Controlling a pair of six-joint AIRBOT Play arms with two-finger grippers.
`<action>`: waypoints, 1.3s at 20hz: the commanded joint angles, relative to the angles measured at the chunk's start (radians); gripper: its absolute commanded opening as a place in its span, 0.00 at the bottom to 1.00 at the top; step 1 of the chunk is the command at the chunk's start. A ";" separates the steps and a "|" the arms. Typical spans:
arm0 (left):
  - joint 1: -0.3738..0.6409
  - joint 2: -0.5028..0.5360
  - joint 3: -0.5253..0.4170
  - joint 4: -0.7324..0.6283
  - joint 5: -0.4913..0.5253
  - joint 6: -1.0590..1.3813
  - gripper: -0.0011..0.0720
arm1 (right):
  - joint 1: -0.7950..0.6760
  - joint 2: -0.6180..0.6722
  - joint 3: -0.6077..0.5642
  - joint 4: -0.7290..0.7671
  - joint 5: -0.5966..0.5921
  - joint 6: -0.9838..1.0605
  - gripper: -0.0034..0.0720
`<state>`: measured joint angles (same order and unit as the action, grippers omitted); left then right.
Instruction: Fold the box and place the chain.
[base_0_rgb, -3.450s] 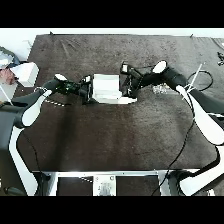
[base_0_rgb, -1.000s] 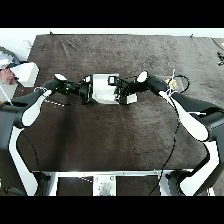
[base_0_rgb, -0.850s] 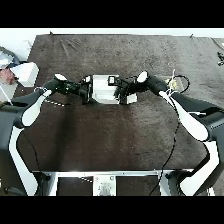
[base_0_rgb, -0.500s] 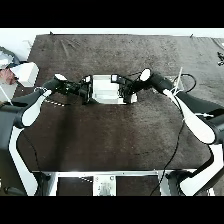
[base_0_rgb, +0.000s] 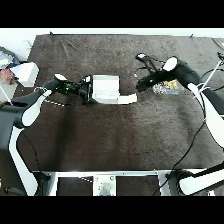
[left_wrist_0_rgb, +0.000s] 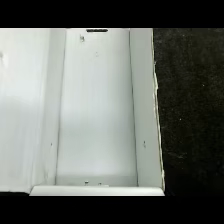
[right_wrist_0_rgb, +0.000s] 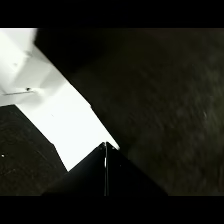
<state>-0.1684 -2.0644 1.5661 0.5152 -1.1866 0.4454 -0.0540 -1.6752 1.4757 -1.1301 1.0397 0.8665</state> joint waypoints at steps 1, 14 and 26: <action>0.000 0.000 0.000 0.000 0.000 0.000 0.51 | -0.089 0.010 -0.044 0.070 0.024 0.158 0.02; 0.000 0.000 0.000 0.000 0.000 0.000 0.51 | -0.150 -0.062 -0.318 0.531 -0.120 -0.035 0.02; 0.000 0.000 0.000 0.000 0.000 0.000 0.51 | -0.061 -0.106 -0.262 0.822 -0.032 -0.223 0.32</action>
